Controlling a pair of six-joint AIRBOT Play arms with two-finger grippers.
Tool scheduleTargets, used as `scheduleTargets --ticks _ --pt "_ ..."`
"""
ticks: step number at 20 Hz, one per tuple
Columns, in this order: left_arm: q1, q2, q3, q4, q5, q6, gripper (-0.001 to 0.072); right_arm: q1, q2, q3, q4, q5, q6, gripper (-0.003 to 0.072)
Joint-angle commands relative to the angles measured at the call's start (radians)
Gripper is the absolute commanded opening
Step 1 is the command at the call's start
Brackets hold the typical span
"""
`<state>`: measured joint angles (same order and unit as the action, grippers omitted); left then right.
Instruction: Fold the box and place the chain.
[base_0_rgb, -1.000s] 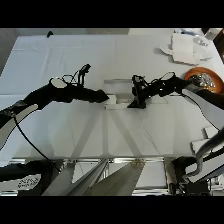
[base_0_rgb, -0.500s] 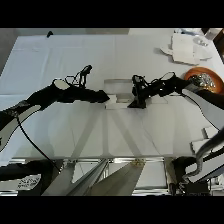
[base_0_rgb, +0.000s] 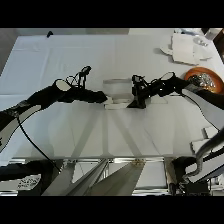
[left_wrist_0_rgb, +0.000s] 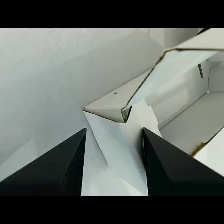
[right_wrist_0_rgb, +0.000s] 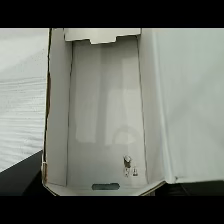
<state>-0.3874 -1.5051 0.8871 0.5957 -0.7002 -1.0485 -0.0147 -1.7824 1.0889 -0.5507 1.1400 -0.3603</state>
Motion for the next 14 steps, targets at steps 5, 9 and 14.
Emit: scheduleTargets --ticks 5,9,14 --pt "-0.002 0.0 0.047 0.111 -0.052 -0.11 0.0372 0.0 0.0 0.001 -0.002 0.0 0.0 0.0536" --pt "-0.06 -0.004 0.123 0.396 -0.106 -0.31 0.0339 0.0 0.0 0.001 -0.002 0.0 0.0 0.0536" --pt "-0.129 -0.056 0.216 0.542 -0.197 -0.502 0.0338 0.0 0.0 0.001 -0.002 0.0 0.0 0.0536"
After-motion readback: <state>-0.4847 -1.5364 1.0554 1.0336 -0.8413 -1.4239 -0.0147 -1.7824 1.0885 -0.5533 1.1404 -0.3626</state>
